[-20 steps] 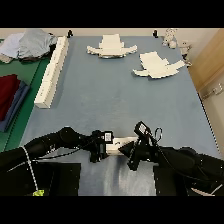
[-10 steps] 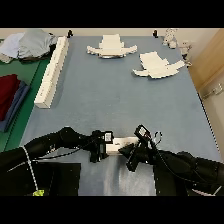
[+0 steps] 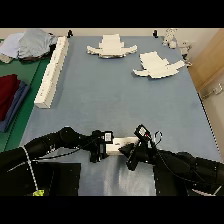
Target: Fold the box.
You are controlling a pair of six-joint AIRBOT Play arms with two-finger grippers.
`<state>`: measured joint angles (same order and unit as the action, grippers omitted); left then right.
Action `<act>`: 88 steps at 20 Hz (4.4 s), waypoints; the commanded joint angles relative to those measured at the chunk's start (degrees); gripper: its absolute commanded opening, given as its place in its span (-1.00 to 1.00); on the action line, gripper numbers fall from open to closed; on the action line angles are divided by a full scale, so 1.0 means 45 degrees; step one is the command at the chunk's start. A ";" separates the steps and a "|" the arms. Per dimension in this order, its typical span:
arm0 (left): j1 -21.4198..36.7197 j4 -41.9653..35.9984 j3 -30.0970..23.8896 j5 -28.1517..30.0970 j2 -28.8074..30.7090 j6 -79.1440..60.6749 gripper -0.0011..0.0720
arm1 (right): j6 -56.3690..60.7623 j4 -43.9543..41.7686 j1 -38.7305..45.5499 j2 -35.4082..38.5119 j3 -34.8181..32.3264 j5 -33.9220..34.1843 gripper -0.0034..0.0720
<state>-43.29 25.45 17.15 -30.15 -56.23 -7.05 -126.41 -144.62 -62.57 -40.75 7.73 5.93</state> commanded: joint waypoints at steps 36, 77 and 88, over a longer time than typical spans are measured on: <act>0.0010 0.0000 0.0010 0.0034 0.0000 -0.0005 0.78 | 1.0380 1.3522 0.8510 -0.5163 0.9243 1.1744 -0.85; 0.3400 0.6042 0.0559 -0.0418 0.3031 1.1375 -0.10 | 1.0530 1.3478 0.8510 -0.5158 0.9243 1.1924 -0.86; 1.3129 1.1312 0.0923 -0.7359 0.8354 1.6315 -0.10 | 1.0530 1.3478 0.8510 -0.5158 0.9243 1.1919 -0.86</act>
<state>6.11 73.41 21.06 -58.48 -21.74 67.31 -79.02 -83.96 -24.29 -63.92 49.28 59.59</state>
